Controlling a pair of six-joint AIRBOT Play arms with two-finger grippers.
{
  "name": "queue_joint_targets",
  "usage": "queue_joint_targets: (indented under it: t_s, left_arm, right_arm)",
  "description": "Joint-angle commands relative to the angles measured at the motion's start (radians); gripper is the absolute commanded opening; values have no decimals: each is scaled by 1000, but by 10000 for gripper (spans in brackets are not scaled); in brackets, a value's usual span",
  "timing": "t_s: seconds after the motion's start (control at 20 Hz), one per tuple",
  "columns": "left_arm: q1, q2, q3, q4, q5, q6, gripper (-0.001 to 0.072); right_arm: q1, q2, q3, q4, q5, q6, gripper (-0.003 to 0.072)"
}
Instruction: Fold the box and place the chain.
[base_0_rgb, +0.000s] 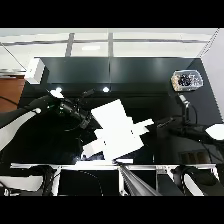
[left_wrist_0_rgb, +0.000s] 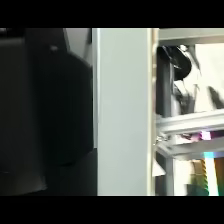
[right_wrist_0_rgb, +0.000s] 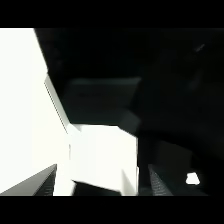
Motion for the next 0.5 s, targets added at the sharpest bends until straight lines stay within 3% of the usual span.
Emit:
queue_joint_targets:
  t_s: [0.0,0.1,0.25,0.35,0.45]
  left_arm:
    - [-49,138,1,124,122,2,23]
    - [-143,250,-1,249,241,15,23]
    - [-277,326,-1,414,463,55,27]
    - [-314,315,-1,443,523,55,28]
    - [-320,291,-1,441,508,55,28]
  right_arm:
    - [-40,1,147,-245,46,10,649]
    - [-46,1,213,-373,39,-42,648]
    - [-41,-5,213,-398,48,-224,648]
    - [-13,-13,193,-391,50,-317,648]
    - [37,-15,150,-341,19,-418,647]
